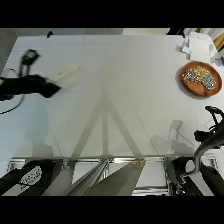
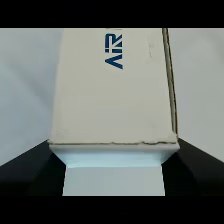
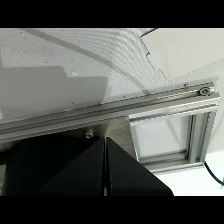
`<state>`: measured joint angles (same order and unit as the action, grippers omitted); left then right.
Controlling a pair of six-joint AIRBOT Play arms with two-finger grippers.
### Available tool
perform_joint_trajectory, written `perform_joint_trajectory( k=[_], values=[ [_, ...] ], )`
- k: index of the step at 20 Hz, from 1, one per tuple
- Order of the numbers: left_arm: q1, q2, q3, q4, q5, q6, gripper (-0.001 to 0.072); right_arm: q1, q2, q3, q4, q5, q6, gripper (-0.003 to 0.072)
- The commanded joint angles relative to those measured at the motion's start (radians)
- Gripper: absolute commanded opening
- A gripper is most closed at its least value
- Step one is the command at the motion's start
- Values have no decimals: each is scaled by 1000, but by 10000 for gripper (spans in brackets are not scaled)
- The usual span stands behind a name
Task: Fold the box and place the chain.
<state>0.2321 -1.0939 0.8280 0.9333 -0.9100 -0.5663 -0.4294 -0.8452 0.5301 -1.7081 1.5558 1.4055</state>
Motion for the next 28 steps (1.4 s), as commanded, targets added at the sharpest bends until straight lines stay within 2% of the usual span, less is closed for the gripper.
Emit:
perform_joint_trajectory(
  k=[1, 3, 5, 9, 12, 14, 15, 16, 18, 22, 28],
  values=[
    [222, 49, 0, 213, -13, -224, 1, -1, 0, -1, 0, 0, 0, 17],
    [280, 49, -2, 297, -25, -256, 0, -1, 0, -1, 0, 0, 0, 17],
    [278, 48, -13, 385, -13, -300, 0, -1, 0, -1, 0, 0, 0, 17],
    [277, 47, -76, 447, -15, -303, 1, -1, 0, -1, 0, 0, 0, 17],
    [277, 47, -121, 526, -66, -302, 2, -1, 0, -1, 0, 0, 0, 17],
    [277, 47, -141, 531, -84, -302, 13, -1, 0, -1, 0, 0, 0, 17],
    [277, 47, -143, 530, -96, -302, 50, -1, 0, -1, 0, 0, 0, 17],
    [277, 47, -143, 531, -102, -302, 160, -1, 0, -1, 0, 0, 0, 17],
    [277, 47, -143, 531, -116, -303, 438, -1, 0, -1, 0, 0, 0, 17],
    [277, 58, -143, 531, -143, -333, 697, -1, 0, 0, 0, 0, 0, 17],
    [277, 159, -142, 487, -112, -334, 702, -1, 0, -1, 0, 0, 0, 17]
  ],
)
